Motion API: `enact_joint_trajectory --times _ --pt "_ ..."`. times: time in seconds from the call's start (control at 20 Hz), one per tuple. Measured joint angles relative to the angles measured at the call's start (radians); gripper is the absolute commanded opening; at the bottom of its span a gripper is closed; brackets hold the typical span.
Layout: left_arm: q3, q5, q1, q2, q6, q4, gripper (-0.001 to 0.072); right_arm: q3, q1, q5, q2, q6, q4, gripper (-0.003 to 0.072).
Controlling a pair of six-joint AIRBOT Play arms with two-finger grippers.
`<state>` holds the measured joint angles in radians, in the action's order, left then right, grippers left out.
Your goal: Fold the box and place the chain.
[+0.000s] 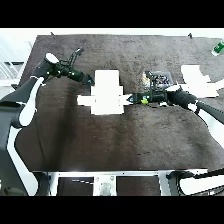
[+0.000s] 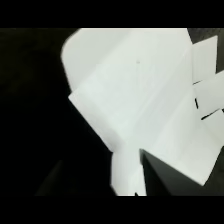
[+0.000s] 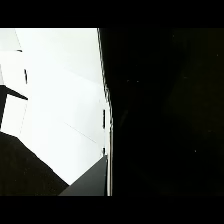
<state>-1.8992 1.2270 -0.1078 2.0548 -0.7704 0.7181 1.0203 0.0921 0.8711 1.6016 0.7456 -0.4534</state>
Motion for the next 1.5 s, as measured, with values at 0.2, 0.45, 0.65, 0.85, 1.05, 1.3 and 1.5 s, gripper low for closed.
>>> enact_joint_trajectory --times 0.2,0.45,0.65,0.85,1.05,1.3,1.5 --pt "-0.012 0.024 -0.007 0.039 -0.003 -0.034 0.0529 0.000 0.000 0.000 0.000 -0.004 0.000 0.0013" --pt "-0.016 0.068 -0.016 0.070 -0.002 -0.091 0.0528 0.000 0.000 0.000 0.000 -0.006 0.000 0.0013" --pt "-0.016 0.097 -0.019 0.085 0.000 -0.112 0.0527 0.000 0.000 0.000 0.000 -0.006 0.000 0.0013" --pt "-0.016 0.126 -0.020 0.098 0.005 -0.124 0.0468 0.000 0.000 0.000 0.000 -0.010 0.000 0.0013" --pt "-0.016 0.139 -0.021 0.104 0.013 -0.146 0.0467 0.000 0.000 0.000 0.000 -0.017 0.000 0.0013" --pt "-0.016 0.142 -0.019 0.105 0.024 -0.174 0.0327 0.000 0.000 0.000 0.000 -0.020 -0.001 0.0013" --pt "-0.016 0.143 -0.020 0.106 0.032 -0.185 0.0209 0.000 0.000 0.000 0.000 -0.023 -0.002 0.0013"
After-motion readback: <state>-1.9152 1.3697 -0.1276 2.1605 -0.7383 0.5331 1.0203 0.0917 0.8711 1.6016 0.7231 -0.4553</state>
